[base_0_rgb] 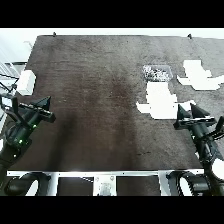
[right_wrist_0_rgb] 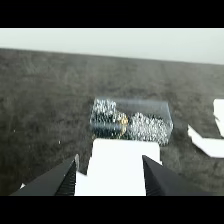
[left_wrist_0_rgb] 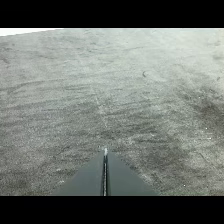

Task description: Fold the box and place the chain.

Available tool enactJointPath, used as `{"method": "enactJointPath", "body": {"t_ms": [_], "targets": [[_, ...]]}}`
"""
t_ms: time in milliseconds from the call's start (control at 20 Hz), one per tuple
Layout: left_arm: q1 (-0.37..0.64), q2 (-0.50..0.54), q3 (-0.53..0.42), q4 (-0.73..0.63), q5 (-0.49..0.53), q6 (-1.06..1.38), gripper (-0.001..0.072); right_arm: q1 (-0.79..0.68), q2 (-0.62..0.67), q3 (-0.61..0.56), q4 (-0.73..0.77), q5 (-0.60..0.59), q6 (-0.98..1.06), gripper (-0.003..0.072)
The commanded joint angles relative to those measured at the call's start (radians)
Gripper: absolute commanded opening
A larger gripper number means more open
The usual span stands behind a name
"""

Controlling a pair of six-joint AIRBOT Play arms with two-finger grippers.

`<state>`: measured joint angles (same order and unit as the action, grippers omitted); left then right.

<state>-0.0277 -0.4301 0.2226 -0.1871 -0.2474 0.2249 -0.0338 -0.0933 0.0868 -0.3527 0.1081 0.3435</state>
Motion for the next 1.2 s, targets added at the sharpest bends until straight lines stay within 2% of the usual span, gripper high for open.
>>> {"method": "enactJointPath", "body": {"t_ms": [0, 100, 200, 300, 450, 500, 600, 700, 900, 1150], "targets": [[0.000, 0.001, 0.000, 0.000, 0.000, 0.000, 0.0017, -0.008, -0.059, 0.098, 0.002, -0.032, 0.017, 0.0496], [0.000, 0.001, 0.000, 0.000, 0.000, 0.000, 0.0017, -0.063, -0.183, 0.188, 0.002, -0.028, 0.070, 0.0496], [0.000, 0.001, 0.000, 0.000, 0.000, 0.000, 0.0017, -0.172, -0.359, 0.291, 0.002, 0.061, 0.132, 0.0495], [0.000, 0.001, 0.000, 0.000, 0.000, 0.000, 0.0017, -0.343, -0.575, 0.415, -0.019, 0.289, 0.202, 0.0496], [0.000, 0.001, 0.000, 0.000, 0.000, 0.000, 0.0017, -0.627, -0.885, 0.658, -0.143, 0.737, 0.305, 0.0514], [0.000, 0.001, 0.000, 0.000, 0.000, 0.000, 0.0018, -0.700, -0.961, 0.740, -0.167, 0.853, 0.341, 0.0544], [0.000, 0.001, 0.000, 0.000, 0.000, 0.000, 0.0017, -0.801, -1.098, 0.912, -0.228, 1.030, 0.406, 0.0547], [0.000, 0.001, 0.000, 0.000, 0.000, 0.000, 0.0017, -0.831, -1.226, 1.086, -0.330, 1.142, 0.490, 0.0572], [0.000, 0.001, 0.000, 0.000, 0.000, 0.000, 0.0017, -0.813, -1.467, 1.384, -0.530, 1.300, 0.543, 0.0572], [0.000, 0.001, 0.000, 0.000, 0.000, 0.000, 0.0017, -0.789, -1.734, 1.633, -0.561, 1.442, 0.542, 0.0572]]}}
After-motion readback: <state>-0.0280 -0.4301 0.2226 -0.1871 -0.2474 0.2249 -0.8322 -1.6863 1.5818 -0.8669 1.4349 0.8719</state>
